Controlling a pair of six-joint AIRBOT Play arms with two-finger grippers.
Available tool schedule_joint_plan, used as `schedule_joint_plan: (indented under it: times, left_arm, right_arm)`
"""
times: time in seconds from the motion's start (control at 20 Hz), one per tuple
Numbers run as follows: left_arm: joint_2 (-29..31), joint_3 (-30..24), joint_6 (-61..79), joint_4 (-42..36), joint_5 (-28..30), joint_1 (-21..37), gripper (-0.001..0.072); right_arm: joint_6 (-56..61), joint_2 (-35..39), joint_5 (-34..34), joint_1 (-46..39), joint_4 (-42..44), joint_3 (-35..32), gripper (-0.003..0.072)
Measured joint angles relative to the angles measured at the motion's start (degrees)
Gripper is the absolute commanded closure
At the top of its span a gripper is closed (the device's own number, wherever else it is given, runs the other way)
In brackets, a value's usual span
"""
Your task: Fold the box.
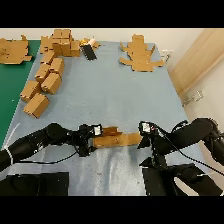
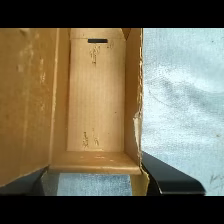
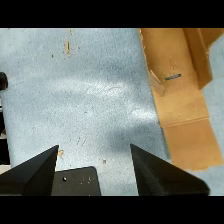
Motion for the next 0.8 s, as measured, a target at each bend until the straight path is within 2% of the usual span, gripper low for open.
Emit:
schedule_joint_plan:
  times: [0.8]
  left_arm:
    - [-2.3,-0.3,-0.7,1.4,-3.5,-0.1,0.0238]
  right_arm:
    - [0.0,-0.1,0.1,0.0,0.0,0.0,-0.0023]
